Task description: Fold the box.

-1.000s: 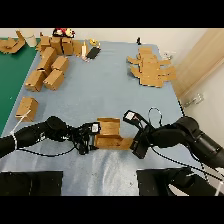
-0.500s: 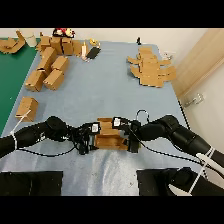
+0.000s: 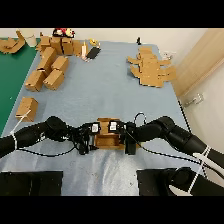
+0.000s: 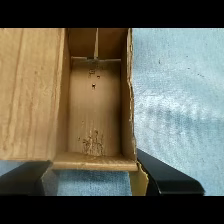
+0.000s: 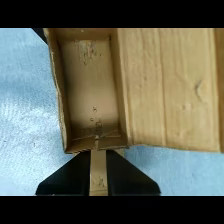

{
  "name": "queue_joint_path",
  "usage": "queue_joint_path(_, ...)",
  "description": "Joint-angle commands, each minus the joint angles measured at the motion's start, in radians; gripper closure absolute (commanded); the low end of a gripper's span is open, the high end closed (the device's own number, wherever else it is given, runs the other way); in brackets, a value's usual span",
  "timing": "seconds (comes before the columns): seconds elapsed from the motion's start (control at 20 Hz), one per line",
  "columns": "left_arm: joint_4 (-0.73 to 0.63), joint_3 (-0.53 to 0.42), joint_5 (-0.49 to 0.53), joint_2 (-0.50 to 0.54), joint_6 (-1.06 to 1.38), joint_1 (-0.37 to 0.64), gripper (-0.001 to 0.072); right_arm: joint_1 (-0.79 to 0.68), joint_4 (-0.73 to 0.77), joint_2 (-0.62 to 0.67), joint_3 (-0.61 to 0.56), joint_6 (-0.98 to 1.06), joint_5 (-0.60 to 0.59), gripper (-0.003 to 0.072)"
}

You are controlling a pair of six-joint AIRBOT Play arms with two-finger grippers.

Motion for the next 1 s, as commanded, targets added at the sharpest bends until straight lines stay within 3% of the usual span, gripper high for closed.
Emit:
queue_joint_path(0.0, 0.0, 0.0, 0.0, 0.001, 0.0, 0.0, 0.0224, 0.029, 0.007, -0.002, -0.001, -0.006, 0.004, 0.0545)
queue_joint_path(0.4, 0.0, 0.0, 0.0, 0.001, 0.0, 0.0, 0.0224, 0.033, 0.064, -0.013, -0.002, -0.006, 0.056, 0.0521)
queue_joint_path(0.45, 0.0, 0.0, 0.0, 0.001, 0.0, 0.0, 0.0224, 0.033, 0.074, -0.023, -0.002, -0.006, 0.057, 0.0486)
queue_joint_path(0.5, 0.0, 0.0, 0.0, 0.001, 0.0, 0.0, 0.0224, 0.034, 0.078, -0.037, -0.002, -0.006, 0.058, 0.0326)
queue_joint_path(0.6, 0.0, 0.0, 0.0, 0.001, 0.0, 0.0, 0.0224, 0.034, 0.078, -0.059, -0.002, -0.006, 0.055, 0.0234)
queue_joint_path(0.95, 0.0, 0.0, 0.0, 0.001, 0.0, 0.0, 0.0224, 0.033, 0.077, -0.068, -0.002, -0.006, 0.054, 0.0234)
